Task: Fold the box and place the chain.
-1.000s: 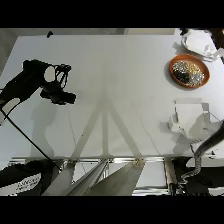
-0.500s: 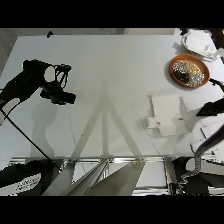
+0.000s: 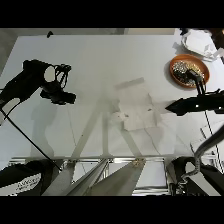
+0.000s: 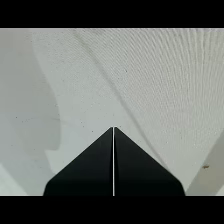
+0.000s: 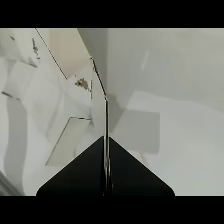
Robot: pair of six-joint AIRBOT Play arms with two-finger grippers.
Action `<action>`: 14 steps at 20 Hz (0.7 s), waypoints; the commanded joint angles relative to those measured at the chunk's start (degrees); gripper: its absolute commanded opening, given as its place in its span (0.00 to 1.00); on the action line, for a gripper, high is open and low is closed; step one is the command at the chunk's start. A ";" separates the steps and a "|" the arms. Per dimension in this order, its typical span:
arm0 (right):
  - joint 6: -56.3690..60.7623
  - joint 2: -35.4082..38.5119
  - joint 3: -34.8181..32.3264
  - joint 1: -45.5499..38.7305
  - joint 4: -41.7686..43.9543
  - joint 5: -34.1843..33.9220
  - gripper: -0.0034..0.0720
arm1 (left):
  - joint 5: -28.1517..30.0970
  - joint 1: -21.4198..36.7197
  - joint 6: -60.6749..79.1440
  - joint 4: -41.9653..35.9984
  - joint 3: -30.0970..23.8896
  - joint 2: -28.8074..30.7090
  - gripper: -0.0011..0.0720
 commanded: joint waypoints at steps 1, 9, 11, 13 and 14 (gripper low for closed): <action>5.42 8.13 -7.37 8.76 3.63 -11.13 0.06 | 0.02 0.04 0.02 0.02 0.00 0.00 0.03; 22.40 8.79 -11.08 26.05 -4.72 -25.33 0.06 | 5.73 0.04 0.70 -0.07 -0.02 -0.09 0.03; 23.21 8.76 -11.08 27.45 -4.81 -25.70 0.06 | 9.40 0.04 0.68 0.13 -0.02 -0.09 0.03; 23.21 8.76 -11.08 27.63 -4.74 -25.53 0.06 | 11.17 0.04 0.66 0.07 -0.02 -0.09 0.03; 23.19 8.76 -11.08 27.63 -4.79 -25.62 0.06 | 11.19 0.04 0.61 -0.31 -0.02 -0.09 0.03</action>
